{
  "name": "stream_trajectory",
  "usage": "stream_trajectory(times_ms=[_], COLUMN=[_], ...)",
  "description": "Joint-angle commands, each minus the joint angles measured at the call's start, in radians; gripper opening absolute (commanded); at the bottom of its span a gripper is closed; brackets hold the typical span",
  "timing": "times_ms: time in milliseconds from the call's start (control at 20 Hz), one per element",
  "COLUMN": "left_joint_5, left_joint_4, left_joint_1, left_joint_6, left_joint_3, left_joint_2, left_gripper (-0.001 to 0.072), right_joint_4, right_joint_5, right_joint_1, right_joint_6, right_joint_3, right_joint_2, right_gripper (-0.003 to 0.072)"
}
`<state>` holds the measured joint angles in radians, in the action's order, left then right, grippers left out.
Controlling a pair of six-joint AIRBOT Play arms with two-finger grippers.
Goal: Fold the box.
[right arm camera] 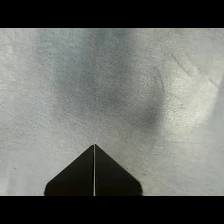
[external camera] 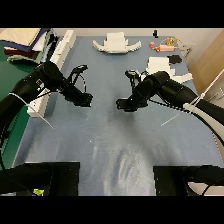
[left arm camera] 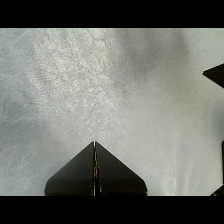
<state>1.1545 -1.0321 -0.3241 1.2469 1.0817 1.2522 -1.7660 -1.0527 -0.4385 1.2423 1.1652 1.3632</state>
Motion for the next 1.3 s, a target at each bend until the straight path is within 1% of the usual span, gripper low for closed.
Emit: stream_trajectory(times_ms=[0,350,450,500,600,650,700,750,800,850,900,1050,1150,1250], left_joint_5=[0.000,0.000,0.000,0.000,0.000,0.000,0.000,0.000,0.000,0.000,0.000,0.000,0.000,0.000], left_joint_4=[0.000,0.000,0.000,0.000,0.000,0.000,0.000,0.000,0.000,0.000,0.000,0.000,0.000,0.000], left_joint_1=[-0.001,-0.001,-0.001,-0.001,-0.001,-0.001,0.000,-0.001,-0.001,0.000,0.000,0.000,-0.001,-0.001], left_joint_6=[0.000,0.000,0.000,0.000,0.000,0.000,0.000,0.000,0.000,0.000,0.000,0.000,0.000,0.000], left_joint_3=[0.001,0.001,0.001,0.001,0.001,0.001,0.001,0.001,0.001,0.001,0.001,0.001,0.001,0.001], left_joint_2=[0.000,0.000,0.000,0.000,0.000,0.000,0.000,0.000,0.000,0.000,0.000,0.000,0.000,0.000], left_gripper=[0.0012,0.0012,0.0012,0.0011,0.0012,0.0012,0.0012,0.0011,0.0012,0.0012,0.0011,0.0012,0.0012,0.0012], right_joint_4=[0.000,-0.006,-0.059,-0.058,0.014,0.037,0.063,0.079,0.085,0.083,0.083,0.075,0.033,0.003], right_joint_5=[0.005,0.005,0.001,0.003,-0.048,-0.103,-0.169,-0.220,-0.261,-0.299,-0.326,-0.309,-0.263,-0.192], right_joint_1=[0.000,-0.004,-0.005,-0.004,0.038,0.085,0.154,0.232,0.319,0.419,0.518,0.771,0.881,0.947], right_joint_6=[0.000,-0.044,-0.056,-0.056,-0.056,-0.057,-0.057,-0.056,-0.041,0.014,0.065,0.142,0.209,0.246], right_joint_3=[0.001,0.001,0.001,0.005,0.061,0.111,0.179,0.241,0.304,0.371,0.437,0.594,0.646,0.657], right_joint_2=[0.002,0.009,0.009,0.009,0.009,0.010,0.015,0.021,0.032,0.051,0.079,0.198,0.289,0.360], right_gripper=[0.0008,0.0007,0.0008,0.0007,0.0007,0.0008,0.0057,0.0238,0.0326,0.0380,0.0410,0.0410,0.0409,0.0409])
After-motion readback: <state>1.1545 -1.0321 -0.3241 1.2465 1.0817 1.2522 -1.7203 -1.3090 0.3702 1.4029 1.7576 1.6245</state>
